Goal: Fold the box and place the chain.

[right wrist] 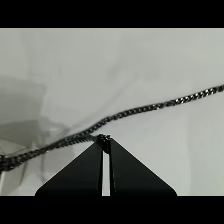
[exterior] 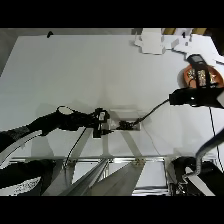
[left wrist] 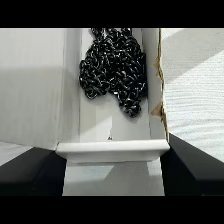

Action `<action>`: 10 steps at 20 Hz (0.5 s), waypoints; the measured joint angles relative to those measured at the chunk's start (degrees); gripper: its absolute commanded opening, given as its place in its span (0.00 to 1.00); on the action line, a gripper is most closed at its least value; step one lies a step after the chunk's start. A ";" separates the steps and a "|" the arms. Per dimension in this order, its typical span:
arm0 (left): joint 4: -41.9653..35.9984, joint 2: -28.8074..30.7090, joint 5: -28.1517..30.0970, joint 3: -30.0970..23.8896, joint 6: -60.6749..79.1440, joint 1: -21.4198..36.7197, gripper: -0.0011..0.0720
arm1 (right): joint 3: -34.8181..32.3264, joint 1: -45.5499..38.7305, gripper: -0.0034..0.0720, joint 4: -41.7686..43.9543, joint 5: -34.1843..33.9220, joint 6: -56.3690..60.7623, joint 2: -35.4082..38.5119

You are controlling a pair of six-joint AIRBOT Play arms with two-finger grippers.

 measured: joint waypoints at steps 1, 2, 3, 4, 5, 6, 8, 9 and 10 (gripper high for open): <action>0.00 0.00 0.00 0.00 0.00 0.00 0.15 | 0.00 0.28 0.06 0.33 0.44 0.00 1.60; 0.00 0.00 0.00 0.00 0.00 0.00 0.15 | 0.00 0.85 0.06 0.70 0.81 -0.02 2.93; 0.00 0.00 0.02 0.00 0.00 0.00 0.15 | 0.00 1.64 0.06 0.94 1.33 -0.04 3.93; 0.00 0.00 0.02 0.00 0.00 0.00 0.15 | 0.00 2.67 0.06 1.11 1.68 -0.09 4.76; 0.00 0.00 0.02 0.00 0.00 0.00 0.15 | 0.00 4.00 0.06 1.33 2.12 -0.37 5.44; 0.00 0.00 0.02 0.00 0.00 0.00 0.15 | 0.00 5.35 0.06 1.73 2.56 -0.76 5.88; 0.00 0.00 0.00 0.00 0.00 0.00 0.15 | 0.00 8.28 0.06 3.13 3.21 -1.90 6.51; 0.02 0.00 0.02 0.00 0.00 0.00 0.15 | 0.00 9.46 0.06 4.35 3.41 -2.64 6.67; 0.00 0.00 0.02 0.00 0.00 0.00 0.15 | 0.00 10.54 0.06 6.38 3.61 -3.74 6.82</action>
